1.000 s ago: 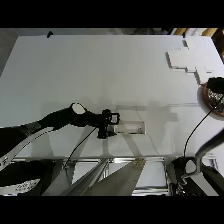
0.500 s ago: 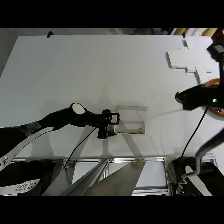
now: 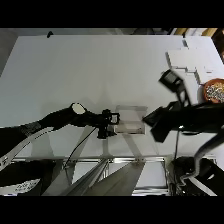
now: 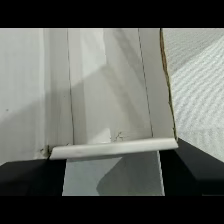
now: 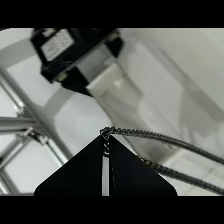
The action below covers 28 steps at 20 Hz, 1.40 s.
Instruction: Fold the box and place the chain.
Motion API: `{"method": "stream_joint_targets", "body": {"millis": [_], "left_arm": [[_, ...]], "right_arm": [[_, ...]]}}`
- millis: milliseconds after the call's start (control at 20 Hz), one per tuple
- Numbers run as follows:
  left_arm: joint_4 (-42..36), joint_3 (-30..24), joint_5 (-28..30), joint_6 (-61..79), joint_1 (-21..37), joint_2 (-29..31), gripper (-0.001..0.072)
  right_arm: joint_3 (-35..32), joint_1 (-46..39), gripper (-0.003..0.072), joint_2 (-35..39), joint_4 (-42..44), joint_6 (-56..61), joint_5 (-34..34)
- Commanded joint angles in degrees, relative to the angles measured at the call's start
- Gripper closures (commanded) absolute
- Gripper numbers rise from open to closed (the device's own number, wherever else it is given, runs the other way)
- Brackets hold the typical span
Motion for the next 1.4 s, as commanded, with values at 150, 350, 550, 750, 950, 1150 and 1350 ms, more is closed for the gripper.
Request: {"method": "stream_joint_targets", "body": {"millis": [150,350,550,750,950,1150,1350], "left_arm": [[0.02,0.02,0.02,0.00,0.02,0.04,0.0396],[0.02,0.02,0.02,0.00,0.02,0.04,0.0396],[0.04,0.02,0.02,0.00,0.02,0.04,0.0396],[0.02,0.02,0.02,0.00,0.02,0.04,0.0396],[0.02,0.02,0.02,0.00,0.02,0.04,0.0396],[0.02,0.02,0.02,0.00,0.02,0.04,0.0396],[0.02,0.02,0.02,0.00,0.02,0.04,0.0396]], "right_arm": [[-5.53,12.09,0.0667,-7.43,0.31,2.45,-15.87],[-5.53,12.07,0.0667,-13.62,0.28,2.45,-18.23],[-5.53,12.07,0.0666,-16.92,-1.86,2.54,-18.16],[-5.55,12.02,0.0659,-18.38,-12.11,12.15,-17.97],[-5.53,12.00,0.0442,-19.32,-13.00,12.04,-17.79],[-0.20,11.87,0.0475,-13.66,-24.70,7.65,-2.95],[0.42,1.53,0.0509,-6.60,-28.06,-8.48,9.49]]}}
